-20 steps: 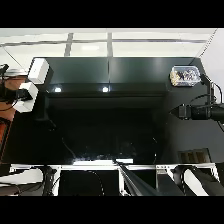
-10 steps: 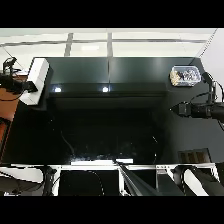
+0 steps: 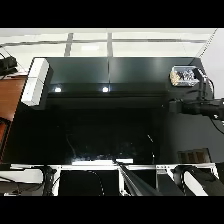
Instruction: Fold the box and place the chain.
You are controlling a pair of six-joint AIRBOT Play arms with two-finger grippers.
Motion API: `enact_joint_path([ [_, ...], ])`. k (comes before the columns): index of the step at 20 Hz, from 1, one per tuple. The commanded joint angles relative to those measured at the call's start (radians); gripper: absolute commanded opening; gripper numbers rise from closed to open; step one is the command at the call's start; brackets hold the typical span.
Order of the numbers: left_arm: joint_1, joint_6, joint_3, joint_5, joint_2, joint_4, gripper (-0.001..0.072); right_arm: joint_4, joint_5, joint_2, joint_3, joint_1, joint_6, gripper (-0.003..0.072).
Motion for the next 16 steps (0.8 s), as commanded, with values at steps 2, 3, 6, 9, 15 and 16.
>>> enact_joint_path([
  [2, -0.131, 0.042, -0.246, 0.035, 0.239, -0.127, 0.0023, -0.052, -0.433, -0.019, 0.0, 0.182, -0.005, 0.0018],
  [3, -0.191, 0.055, -0.41, 0.15, 0.338, -0.158, 0.0023, -0.103, -0.498, -0.035, 0.0, 0.19, -0.005, 0.0018],
  [6, -0.372, 0.058, -0.855, 0.444, 0.585, -0.04, 0.0023, -0.23, -0.544, -0.092, 0.0, 0.18, -0.005, 0.0019],
  [9, -0.409, 0.051, -1.013, 0.484, 0.718, 0.0, 0.0024, -0.236, -0.515, -0.099, 0.0, 0.182, -0.005, 0.0019],
  [15, -0.409, 0.051, -1.016, 0.486, 0.771, 0.0, 0.0024, -0.236, -0.515, -0.099, 0.0, 0.182, -0.005, 0.0019],
  [16, -0.409, 0.051, -1.016, 0.491, 0.768, 0.0, 0.0024, -0.236, -0.515, -0.099, 0.0, 0.182, -0.005, 0.0019],
])
